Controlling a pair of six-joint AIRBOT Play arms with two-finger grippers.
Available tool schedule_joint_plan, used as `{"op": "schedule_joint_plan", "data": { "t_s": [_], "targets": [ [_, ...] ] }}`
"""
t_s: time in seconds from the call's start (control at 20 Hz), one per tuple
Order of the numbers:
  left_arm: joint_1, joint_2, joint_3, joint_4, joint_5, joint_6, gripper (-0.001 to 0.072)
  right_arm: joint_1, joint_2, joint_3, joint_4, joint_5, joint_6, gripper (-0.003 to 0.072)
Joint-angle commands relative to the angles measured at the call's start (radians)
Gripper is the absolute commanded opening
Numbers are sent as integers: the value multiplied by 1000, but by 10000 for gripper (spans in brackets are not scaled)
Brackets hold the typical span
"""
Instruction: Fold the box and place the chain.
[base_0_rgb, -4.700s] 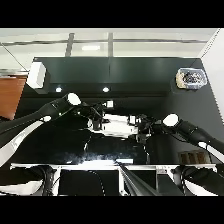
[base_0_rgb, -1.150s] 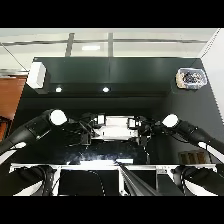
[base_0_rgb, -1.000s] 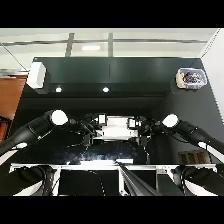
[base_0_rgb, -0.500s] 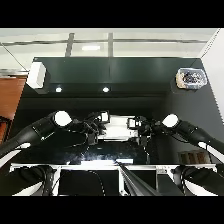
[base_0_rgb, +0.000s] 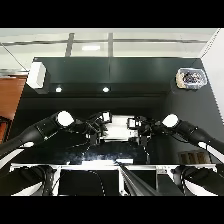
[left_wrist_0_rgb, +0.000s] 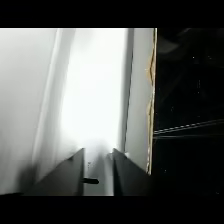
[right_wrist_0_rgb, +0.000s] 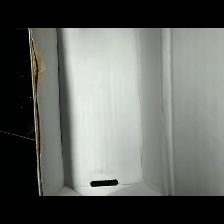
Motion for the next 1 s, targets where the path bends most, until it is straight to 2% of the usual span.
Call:
{"op": "schedule_joint_plan", "data": {
  "t_s": [0.0,0.05,0.1,0.3,0.4,0.5,0.6,0.65,0.75,0.85,0.95],
  "targets": [
    [3,0,0,6,-17,-1,234,1,0,0,0,0,0,478],
    [13,10,5,46,-56,-2,77,1,0,0,0,1,0,478],
    [29,31,10,102,-91,-32,23,1,0,0,0,1,0,478],
    [167,225,14,334,-166,-331,23,1,0,0,0,1,0,478],
    [276,319,12,430,-215,-517,23,1,0,0,0,1,0,478],
    [406,361,-5,468,-239,-785,24,1,0,0,0,1,0,478],
    [529,352,-53,454,-245,-1126,24,1,0,0,0,1,0,478],
    [579,336,-89,406,-256,-1260,25,2,0,0,0,1,0,478],
    [647,289,-164,166,-267,-1224,27,3,0,0,0,0,0,478],
    [654,227,-215,-33,-300,-1081,25,3,0,0,-1,0,0,478],
    [619,147,-218,-69,-326,-1069,25,3,0,0,-1,0,0,478]
  ]
}}
